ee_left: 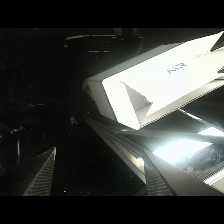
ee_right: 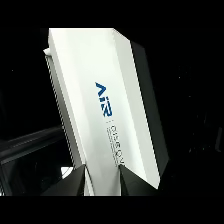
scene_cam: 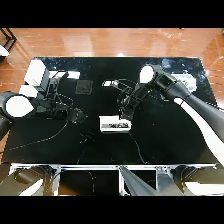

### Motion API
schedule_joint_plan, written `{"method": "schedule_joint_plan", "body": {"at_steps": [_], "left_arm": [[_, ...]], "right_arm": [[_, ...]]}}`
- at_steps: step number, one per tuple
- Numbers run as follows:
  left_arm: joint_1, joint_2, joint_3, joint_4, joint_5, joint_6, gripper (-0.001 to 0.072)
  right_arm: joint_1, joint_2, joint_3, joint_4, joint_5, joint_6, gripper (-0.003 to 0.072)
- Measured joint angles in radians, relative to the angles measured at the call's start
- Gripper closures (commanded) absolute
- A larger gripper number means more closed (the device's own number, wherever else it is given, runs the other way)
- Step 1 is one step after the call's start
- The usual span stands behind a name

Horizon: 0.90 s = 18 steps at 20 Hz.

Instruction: Fold the box and place the chain.

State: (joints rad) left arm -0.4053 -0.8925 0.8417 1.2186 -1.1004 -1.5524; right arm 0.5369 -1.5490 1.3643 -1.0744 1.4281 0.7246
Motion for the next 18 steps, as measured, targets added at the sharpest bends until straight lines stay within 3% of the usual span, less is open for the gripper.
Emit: {"method": "schedule_joint_plan", "body": {"at_steps": [18], "left_arm": [[0.000,0.000,0.000,-0.001,-0.001,0.000,0.0076]], "right_arm": [[0.054,0.000,0.000,-0.080,0.012,0.028,0.0442]]}}
